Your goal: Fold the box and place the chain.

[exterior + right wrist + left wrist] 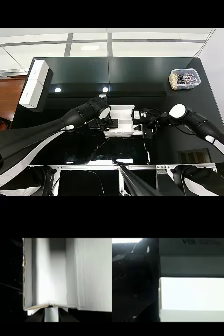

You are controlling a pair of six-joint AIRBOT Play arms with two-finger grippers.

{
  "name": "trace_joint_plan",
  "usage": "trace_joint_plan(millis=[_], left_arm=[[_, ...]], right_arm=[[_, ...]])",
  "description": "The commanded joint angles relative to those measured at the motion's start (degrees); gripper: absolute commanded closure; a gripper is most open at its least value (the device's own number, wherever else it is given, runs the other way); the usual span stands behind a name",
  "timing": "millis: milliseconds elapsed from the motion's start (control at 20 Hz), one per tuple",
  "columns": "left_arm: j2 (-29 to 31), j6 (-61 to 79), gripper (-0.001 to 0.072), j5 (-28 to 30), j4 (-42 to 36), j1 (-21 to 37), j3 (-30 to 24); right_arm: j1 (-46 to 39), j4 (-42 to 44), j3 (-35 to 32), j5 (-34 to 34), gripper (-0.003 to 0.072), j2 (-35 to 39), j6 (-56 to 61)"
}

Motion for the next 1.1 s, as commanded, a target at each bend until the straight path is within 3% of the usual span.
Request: trace_joint_plan(millis=[0,600,650,700,800,850,900,950,1000,1050], left_arm=[[-0.04,-0.04,0.0682,0.39,-0.13,0.02,0.07],[-0.17,-0.04,0.0681,1.68,0.33,0.04,0.04],[-0.17,-0.04,0.0681,1.68,0.33,0.04,0.04],[-0.17,-0.04,0.0682,1.68,0.33,0.04,0.04],[-0.17,-0.02,0.0681,1.68,0.31,0.04,0.04],[-0.17,-0.04,0.0681,1.68,0.33,0.04,0.04],[-0.17,-0.04,0.0681,1.68,0.33,0.04,0.04],[-0.17,-0.04,0.0681,1.68,0.31,0.02,0.04],[-0.17,-0.04,0.0681,1.66,0.31,0.02,0.04],[-0.17,-0.04,0.0681,1.68,0.33,0.02,0.04]], right_arm=[[0.07,7.80,0.00,0.13,0.0485,-1.31,-0.55],[1.66,10.78,0.00,-1.53,0.0485,-3.61,-1.31],[1.66,10.93,0.00,-1.86,0.0355,-3.61,-0.87],[1.66,10.86,0.00,-1.90,0.0271,-3.61,-0.55],[1.66,9.97,0.00,-1.73,0.0596,-3.61,-0.02],[1.66,10.08,0.00,-2.03,0.0439,-3.61,0.20],[1.66,10.34,0.00,-2.14,0.0375,-3.61,0.74],[1.64,9.57,0.00,-2.14,0.0549,-3.56,1.79],[1.60,8.39,0.07,-2.21,0.0675,-3.41,4.09],[1.09,7.58,0.22,-1.86,0.0676,-3.06,9.25]])
